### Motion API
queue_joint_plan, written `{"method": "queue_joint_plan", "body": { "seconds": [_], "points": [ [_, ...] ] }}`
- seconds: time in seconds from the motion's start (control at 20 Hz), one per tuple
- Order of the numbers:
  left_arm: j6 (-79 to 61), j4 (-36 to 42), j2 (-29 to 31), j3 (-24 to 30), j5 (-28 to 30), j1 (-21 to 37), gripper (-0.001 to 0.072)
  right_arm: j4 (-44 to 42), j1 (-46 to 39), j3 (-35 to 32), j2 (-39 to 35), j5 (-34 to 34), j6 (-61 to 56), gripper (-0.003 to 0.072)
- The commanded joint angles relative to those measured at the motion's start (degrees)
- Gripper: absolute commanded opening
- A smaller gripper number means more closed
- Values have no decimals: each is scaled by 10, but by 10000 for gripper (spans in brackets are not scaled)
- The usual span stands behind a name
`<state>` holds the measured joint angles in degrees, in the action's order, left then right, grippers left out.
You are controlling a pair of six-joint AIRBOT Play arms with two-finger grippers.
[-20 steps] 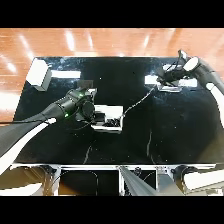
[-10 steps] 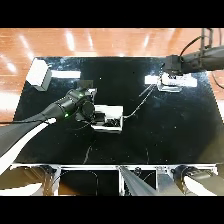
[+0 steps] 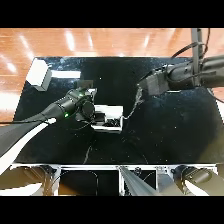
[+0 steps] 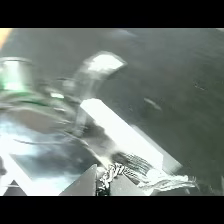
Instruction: Fold the box and place the chain.
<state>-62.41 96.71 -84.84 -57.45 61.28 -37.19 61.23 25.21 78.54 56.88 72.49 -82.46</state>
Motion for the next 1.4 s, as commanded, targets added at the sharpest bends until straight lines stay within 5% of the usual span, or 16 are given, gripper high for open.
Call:
{"method": "queue_joint_plan", "body": {
  "seconds": [0.0, 0.55, 0.9, 1.35],
  "points": [
    [0, 0, 0, 0, -1, 0, 19, -48, 38, 2, -3, -54, 1, 36],
    [0, 0, 0, 0, -1, 0, 20, -184, 38, 59, -3, -142, 50, 37],
    [0, 0, 0, 0, -1, 0, 19, -174, 42, 58, 20, -111, 50, 37],
    [0, 1, 0, 0, 0, 0, 19, -111, 105, -56, 86, -99, 42, 37]
  ]
}}
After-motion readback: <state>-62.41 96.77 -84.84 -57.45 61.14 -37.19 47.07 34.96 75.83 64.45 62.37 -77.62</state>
